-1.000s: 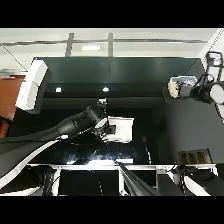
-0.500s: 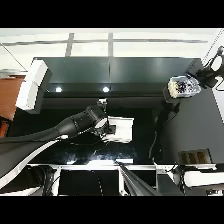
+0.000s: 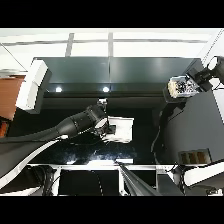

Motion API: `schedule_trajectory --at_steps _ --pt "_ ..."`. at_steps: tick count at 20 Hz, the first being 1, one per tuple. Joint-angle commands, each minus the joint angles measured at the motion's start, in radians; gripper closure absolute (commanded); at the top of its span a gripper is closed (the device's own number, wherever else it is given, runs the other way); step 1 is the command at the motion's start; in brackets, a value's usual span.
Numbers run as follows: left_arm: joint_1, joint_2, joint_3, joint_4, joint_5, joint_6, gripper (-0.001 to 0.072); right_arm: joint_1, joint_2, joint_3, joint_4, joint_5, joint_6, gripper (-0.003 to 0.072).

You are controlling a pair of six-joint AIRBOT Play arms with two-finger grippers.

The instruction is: Fold the box and place the chain.

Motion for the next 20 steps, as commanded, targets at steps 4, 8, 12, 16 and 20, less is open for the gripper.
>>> schedule_trajectory --at_steps 4,8,12,16,20 --pt "0.001 0.000 0.000 0.000 0.000 0.000 0.0681 -0.003 -0.031 0.006 0.000 -0.067 0.013 -0.0009" --pt "0.001 0.000 0.000 -0.001 0.000 0.000 0.0682 -0.003 -0.048 0.006 0.022 -0.068 0.013 0.0177" --pt "0.000 0.000 0.000 -0.004 0.000 0.000 0.0681 -0.003 -0.045 0.026 0.027 -0.032 -0.055 0.0665" --pt "0.000 0.000 0.000 -0.004 0.002 0.000 0.0682 -0.003 -0.003 0.087 0.019 0.050 -0.214 0.0668" --pt "0.000 0.000 0.000 -0.004 0.006 0.000 0.0681 -0.003 0.112 0.091 0.021 0.085 -0.339 0.0669"
